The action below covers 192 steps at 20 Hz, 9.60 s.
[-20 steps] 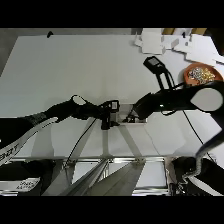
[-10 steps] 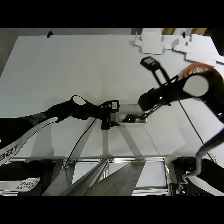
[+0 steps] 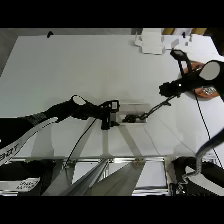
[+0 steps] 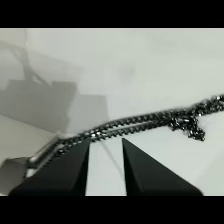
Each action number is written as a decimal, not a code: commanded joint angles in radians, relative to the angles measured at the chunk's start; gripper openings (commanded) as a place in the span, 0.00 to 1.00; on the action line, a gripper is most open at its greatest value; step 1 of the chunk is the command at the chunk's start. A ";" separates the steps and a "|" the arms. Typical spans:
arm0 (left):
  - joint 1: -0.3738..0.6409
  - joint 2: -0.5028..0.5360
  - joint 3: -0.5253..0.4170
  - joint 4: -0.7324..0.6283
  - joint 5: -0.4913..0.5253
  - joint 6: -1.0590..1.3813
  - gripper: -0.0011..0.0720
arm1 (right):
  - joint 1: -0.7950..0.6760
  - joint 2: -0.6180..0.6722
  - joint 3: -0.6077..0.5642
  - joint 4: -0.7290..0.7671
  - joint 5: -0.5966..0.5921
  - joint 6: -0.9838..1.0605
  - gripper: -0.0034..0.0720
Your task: Fold the box and place the chain.
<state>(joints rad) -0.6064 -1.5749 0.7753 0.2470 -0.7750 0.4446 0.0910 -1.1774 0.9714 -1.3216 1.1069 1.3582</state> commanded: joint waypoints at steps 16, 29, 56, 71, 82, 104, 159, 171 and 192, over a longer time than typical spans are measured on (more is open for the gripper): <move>0.000 0.000 0.000 0.000 0.000 0.000 0.39 | 0.043 -0.207 -0.095 -0.088 -0.123 0.056 0.43; 0.000 0.000 0.000 0.000 0.000 0.000 0.39 | 0.043 -0.228 -0.096 -0.092 -0.151 0.085 0.37; 0.000 0.000 0.000 0.000 0.000 0.000 0.39 | 0.204 0.322 -0.096 -0.063 0.142 0.074 0.07; 0.000 0.000 0.000 0.000 0.000 0.000 0.39 | 0.504 0.397 -0.101 0.148 -0.201 0.085 0.07; 0.000 0.000 0.000 0.000 0.000 0.000 0.39 | 0.498 0.217 -0.198 0.063 -0.211 0.086 0.07; 0.000 0.000 0.000 0.000 0.000 0.000 0.39 | 0.341 0.349 -0.199 0.184 -0.147 -0.004 0.07; 0.000 0.000 0.000 0.000 0.000 0.000 0.39 | 0.064 -0.106 -0.154 -0.171 -0.122 0.126 0.07; 0.000 0.000 0.000 0.000 0.000 0.000 0.39 | 0.224 0.451 -0.154 0.024 0.130 0.089 0.07; 0.000 0.000 0.000 0.000 0.000 0.000 0.39 | 0.471 0.227 -0.156 0.158 -0.138 0.049 0.08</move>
<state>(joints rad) -0.6064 -1.5749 0.7753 0.2466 -0.7750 0.4446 0.5518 -0.8803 0.8162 -1.0599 0.9855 1.3735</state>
